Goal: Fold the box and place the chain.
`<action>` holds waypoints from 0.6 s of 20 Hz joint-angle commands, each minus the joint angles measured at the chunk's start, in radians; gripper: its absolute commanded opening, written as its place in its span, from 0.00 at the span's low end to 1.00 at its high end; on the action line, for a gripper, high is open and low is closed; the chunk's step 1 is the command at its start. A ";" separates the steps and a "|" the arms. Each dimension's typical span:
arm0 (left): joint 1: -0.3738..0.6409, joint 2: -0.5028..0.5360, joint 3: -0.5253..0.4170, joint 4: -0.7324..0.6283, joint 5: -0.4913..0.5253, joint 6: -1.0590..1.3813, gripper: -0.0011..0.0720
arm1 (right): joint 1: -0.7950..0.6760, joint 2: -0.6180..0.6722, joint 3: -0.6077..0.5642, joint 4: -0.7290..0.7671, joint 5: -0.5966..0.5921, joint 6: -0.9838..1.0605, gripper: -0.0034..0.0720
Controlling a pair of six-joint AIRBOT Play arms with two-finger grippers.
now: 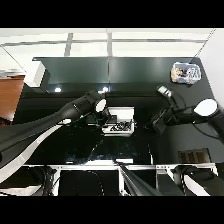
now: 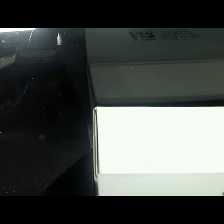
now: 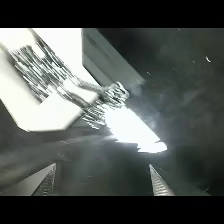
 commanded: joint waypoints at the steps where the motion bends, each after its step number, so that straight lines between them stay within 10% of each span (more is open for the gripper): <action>1: 0.001 0.000 0.000 0.000 0.000 0.000 0.06 | 0.094 -0.008 -0.091 -0.062 -0.183 -0.467 0.98; 12: 0.000 0.000 0.000 0.000 0.004 0.000 0.06 | 0.149 -0.187 -0.089 0.132 -0.303 -0.728 0.97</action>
